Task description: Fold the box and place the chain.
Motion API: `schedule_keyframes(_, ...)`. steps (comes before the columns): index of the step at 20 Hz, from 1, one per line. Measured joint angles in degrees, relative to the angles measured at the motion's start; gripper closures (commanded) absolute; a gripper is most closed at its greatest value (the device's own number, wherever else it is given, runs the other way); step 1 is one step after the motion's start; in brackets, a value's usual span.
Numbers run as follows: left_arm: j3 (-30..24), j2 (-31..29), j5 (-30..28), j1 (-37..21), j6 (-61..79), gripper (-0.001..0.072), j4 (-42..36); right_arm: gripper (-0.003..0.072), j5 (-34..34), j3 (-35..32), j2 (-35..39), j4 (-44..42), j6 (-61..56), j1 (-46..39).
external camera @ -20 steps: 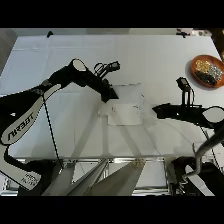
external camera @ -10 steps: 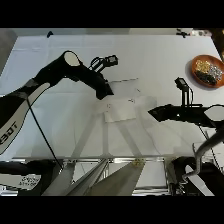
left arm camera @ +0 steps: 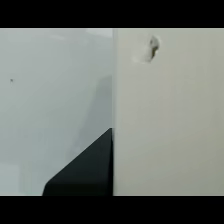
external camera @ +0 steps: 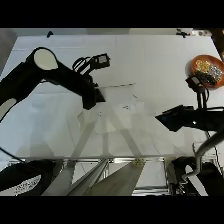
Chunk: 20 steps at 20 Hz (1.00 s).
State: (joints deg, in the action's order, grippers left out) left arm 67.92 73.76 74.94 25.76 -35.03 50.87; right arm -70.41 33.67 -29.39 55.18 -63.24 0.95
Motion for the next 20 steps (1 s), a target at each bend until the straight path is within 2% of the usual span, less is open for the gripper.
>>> schedule_keyframes(4, -10.1, -5.9, -2.9, 0.0, -1.0, 0.0708, 0.1, 0.0219, -4.5, 0.3, 9.1, 5.7, -2.8, 0.0)
schedule_keyframes(7, -14.3, -7.2, -4.2, 0.0, -1.7, 0.0705, -0.4, 0.022, -6.3, 0.4, 13.1, 7.5, -3.7, 0.0)
schedule_keyframes(12, -16.4, -6.4, -7.3, 0.0, -0.7, 0.0705, -3.1, 0.0221, -6.6, 0.4, 15.1, 8.5, -4.3, 0.0)
schedule_keyframes(20, -16.8, 0.5, -11.2, 0.0, 4.5, 0.0706, -4.4, 0.0222, -5.0, 0.4, 15.6, 8.8, -4.4, 0.0)
